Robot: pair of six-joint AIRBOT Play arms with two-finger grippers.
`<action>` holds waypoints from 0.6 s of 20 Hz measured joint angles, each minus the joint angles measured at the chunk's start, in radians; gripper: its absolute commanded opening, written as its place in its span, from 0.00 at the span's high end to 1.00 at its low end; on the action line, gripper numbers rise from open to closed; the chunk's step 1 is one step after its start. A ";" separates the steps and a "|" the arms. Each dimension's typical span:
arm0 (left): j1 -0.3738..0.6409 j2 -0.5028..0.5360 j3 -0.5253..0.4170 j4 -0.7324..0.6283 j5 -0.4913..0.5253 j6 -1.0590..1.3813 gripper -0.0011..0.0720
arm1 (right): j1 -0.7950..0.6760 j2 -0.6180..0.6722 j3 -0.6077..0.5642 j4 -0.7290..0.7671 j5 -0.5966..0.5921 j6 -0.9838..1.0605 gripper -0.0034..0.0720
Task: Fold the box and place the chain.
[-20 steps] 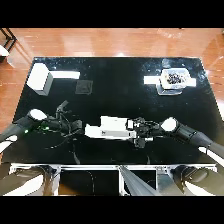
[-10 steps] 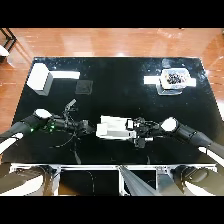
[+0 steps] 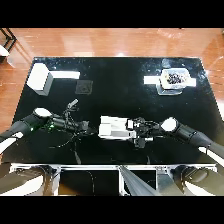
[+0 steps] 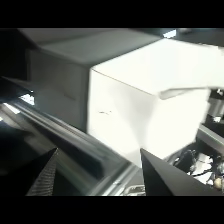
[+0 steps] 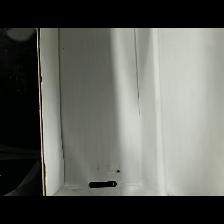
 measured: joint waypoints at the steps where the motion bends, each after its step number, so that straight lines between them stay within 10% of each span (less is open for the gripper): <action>1: -0.001 0.008 0.003 -0.014 -0.002 0.000 0.11 | 0.000 0.000 0.000 0.000 0.000 0.000 0.55; 12: -0.099 0.055 0.008 -0.062 0.016 -0.019 0.22 | 0.000 0.000 0.000 0.000 0.000 0.000 0.54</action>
